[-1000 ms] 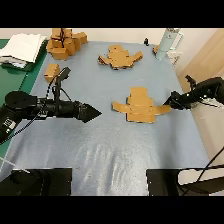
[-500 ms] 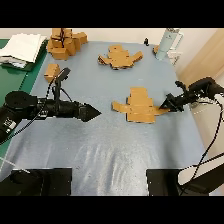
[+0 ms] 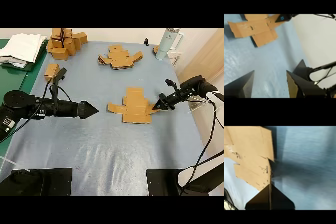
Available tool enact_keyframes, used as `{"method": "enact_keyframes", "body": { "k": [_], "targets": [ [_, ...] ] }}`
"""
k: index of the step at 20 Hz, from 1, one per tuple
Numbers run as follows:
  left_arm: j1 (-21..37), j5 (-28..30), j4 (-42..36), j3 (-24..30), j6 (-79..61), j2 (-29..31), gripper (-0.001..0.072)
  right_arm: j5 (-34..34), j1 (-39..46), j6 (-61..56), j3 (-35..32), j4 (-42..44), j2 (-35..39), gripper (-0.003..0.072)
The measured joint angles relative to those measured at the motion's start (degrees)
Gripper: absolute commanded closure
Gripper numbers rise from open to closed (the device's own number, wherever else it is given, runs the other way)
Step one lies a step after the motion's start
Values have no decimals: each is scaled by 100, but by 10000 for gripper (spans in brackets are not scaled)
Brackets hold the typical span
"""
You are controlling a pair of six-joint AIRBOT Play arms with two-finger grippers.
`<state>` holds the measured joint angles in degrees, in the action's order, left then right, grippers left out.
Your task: Fold the box.
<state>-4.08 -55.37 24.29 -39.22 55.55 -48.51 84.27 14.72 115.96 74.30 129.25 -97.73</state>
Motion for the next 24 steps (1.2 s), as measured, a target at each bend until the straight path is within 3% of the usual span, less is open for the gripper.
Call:
{"method": "enact_keyframes", "body": {
  "k": [5,7,14,18,24],
  "targets": [
    [706,-402,127,0,146,-474,117,-402,-553,267,-1108,245,984,683],
    [881,-595,151,-2,74,-793,31,-610,-837,260,-1834,295,1578,683],
    [1060,-909,-153,-306,-522,-2059,31,-2247,-1838,205,-3849,238,3388,683],
    [1073,-992,-468,-623,-918,-2586,32,-3130,-2583,195,-4404,177,3676,682],
    [892,-820,-581,-918,-1119,-3080,33,-3952,-3543,140,-4603,22,3807,682]
  ]
}}
